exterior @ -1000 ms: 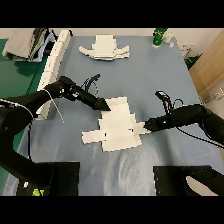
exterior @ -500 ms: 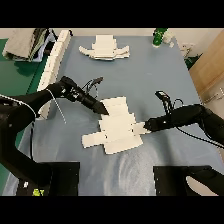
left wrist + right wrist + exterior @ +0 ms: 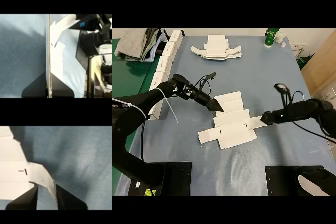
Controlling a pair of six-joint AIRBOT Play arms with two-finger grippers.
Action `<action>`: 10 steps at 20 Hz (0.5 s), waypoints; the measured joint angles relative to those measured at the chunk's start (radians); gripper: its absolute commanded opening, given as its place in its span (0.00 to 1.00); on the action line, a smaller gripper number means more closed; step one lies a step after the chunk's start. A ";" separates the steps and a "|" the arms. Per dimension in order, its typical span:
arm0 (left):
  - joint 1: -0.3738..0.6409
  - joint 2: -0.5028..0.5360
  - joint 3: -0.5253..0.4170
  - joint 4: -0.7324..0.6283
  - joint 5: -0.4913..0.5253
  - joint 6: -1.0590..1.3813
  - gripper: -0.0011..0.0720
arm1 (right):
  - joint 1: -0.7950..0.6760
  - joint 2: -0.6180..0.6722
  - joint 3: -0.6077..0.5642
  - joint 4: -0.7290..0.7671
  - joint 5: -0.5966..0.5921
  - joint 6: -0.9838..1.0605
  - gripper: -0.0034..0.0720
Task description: Fold the box.
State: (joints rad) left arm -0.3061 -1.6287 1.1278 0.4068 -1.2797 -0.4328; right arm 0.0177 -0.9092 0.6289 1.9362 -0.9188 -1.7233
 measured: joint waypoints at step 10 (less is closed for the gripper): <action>-0.195 0.374 -0.248 0.038 0.322 0.301 0.02 | -0.101 0.049 0.187 -0.089 -0.126 0.250 0.44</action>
State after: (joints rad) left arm -0.5011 -1.2549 0.8795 0.4446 -0.9577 -0.1318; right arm -0.0834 -0.8600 0.8162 1.8469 -1.0447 -1.4731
